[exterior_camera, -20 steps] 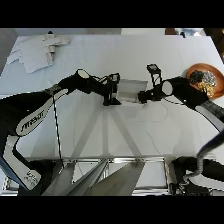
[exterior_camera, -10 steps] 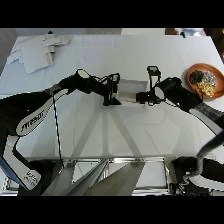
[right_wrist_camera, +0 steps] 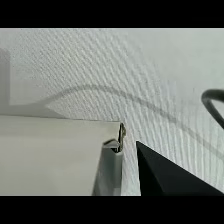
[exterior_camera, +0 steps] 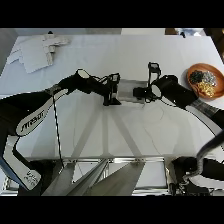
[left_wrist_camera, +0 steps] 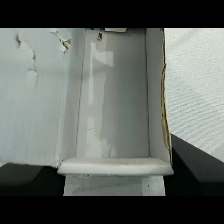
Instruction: Fold the box and place the chain.
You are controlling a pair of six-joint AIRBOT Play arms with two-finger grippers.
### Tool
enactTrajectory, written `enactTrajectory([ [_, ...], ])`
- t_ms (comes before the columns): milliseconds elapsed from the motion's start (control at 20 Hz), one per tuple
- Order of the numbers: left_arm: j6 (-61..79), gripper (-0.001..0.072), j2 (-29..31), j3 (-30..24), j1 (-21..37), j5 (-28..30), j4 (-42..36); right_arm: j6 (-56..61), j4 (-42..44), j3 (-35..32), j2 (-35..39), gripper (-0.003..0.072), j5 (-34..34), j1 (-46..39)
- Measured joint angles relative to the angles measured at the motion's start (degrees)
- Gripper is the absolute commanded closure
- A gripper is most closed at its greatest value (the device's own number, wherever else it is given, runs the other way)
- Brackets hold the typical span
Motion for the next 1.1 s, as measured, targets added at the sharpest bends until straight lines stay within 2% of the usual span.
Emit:
enactTrajectory([
  [350,0.0,0.0315,0.0,0.0,0.0,0.0,-0.1,-1.0,0.3,0.8,-2.2,0.0372,3.4,0.0],
  [600,0.0,0.0315,0.0,0.0,0.0,0.0,-0.1,-1.4,0.7,1.0,-3.7,0.0602,3.4,0.0],
  [750,-0.2,0.0315,0.0,0.0,0.0,0.1,-0.2,-1.4,0.5,1.3,-4.0,0.0675,2.8,0.0],
  [1100,-0.1,0.0315,0.0,0.0,0.1,0.4,-0.2,-1.6,0.4,1.5,-4.1,0.0675,0.5,0.0],
])
